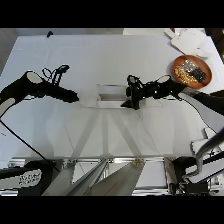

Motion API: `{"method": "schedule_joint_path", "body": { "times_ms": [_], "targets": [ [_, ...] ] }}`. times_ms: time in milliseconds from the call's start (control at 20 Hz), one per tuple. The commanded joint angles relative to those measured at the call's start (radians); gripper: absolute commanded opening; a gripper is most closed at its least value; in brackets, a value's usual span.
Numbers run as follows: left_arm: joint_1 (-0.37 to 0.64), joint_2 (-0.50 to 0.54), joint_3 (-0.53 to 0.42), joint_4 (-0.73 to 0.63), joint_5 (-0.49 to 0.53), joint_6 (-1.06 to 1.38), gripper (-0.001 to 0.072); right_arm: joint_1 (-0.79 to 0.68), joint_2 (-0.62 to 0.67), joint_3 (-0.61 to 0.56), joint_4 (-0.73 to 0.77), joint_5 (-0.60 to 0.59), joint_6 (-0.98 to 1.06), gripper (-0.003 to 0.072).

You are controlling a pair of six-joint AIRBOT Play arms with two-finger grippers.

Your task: Fold the box and place the chain.

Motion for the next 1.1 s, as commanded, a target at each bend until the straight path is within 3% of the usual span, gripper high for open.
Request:
{"method": "schedule_joint_path", "body": {
  "times_ms": [0, 550, 650, 750, 1050],
  "targets": [
    [-0.053, -0.001, -0.006, -0.032, 0.002, -0.01, 0.0012, 0.0, 0.0, 0.0, 0.0, 0.0, 0.0, 0.0446],
    [-0.087, -0.001, -0.006, -0.156, 0.036, -0.006, 0.0031, 0.0, 0.0, 0.0, 0.0, 0.0, 0.0, 0.0446],
    [-0.087, -0.001, -0.006, -0.157, 0.032, -0.008, 0.0114, 0.0, 0.0, 0.0, 0.0, 0.0, 0.0, 0.0446],
    [-0.087, 0.0, -0.006, -0.164, 0.023, -0.007, 0.0304, 0.0, 0.0, 0.0, 0.0, 0.0, 0.0, 0.0446],
    [-0.083, 0.0, -0.006, -0.217, -0.019, 0.023, 0.0306, 0.0, 0.0, 0.0, 0.0, 0.0, 0.0, 0.0446]
  ]
}}
